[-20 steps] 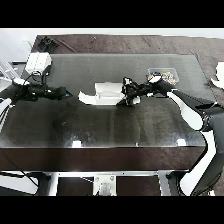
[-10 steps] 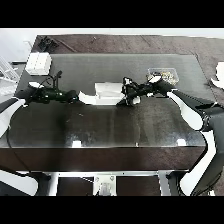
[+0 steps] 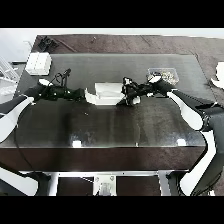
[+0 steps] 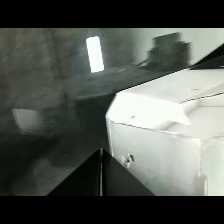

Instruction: Fold the box and place the chain.

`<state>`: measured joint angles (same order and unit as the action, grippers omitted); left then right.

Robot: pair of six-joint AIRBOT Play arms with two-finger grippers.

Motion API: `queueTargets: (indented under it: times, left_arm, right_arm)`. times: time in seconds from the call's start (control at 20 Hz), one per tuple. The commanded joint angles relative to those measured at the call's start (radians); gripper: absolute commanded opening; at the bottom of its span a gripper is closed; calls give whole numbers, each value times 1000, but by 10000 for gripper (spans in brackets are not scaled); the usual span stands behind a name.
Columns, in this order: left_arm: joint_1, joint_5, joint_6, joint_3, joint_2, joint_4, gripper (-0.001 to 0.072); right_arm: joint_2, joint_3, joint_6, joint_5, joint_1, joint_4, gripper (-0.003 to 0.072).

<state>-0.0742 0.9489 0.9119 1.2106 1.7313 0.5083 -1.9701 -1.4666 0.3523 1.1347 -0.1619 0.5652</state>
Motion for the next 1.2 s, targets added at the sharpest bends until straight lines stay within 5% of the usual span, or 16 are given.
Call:
queueTargets:
  times: [0.0,0.05,0.1,1.15]
  left_arm:
    - [-7,78,5,50,1,-3,22]
    - [-7,94,5,58,1,-5,94]
    - [-7,105,5,60,0,-17,322]
    - [-60,107,191,102,0,-13,331]
  right_arm:
    - [0,0,0,0,-1,0,496]
    - [0,0,0,0,-1,0,496]
    - [0,0,0,0,-1,0,496]
    - [0,0,0,0,-1,0,496]
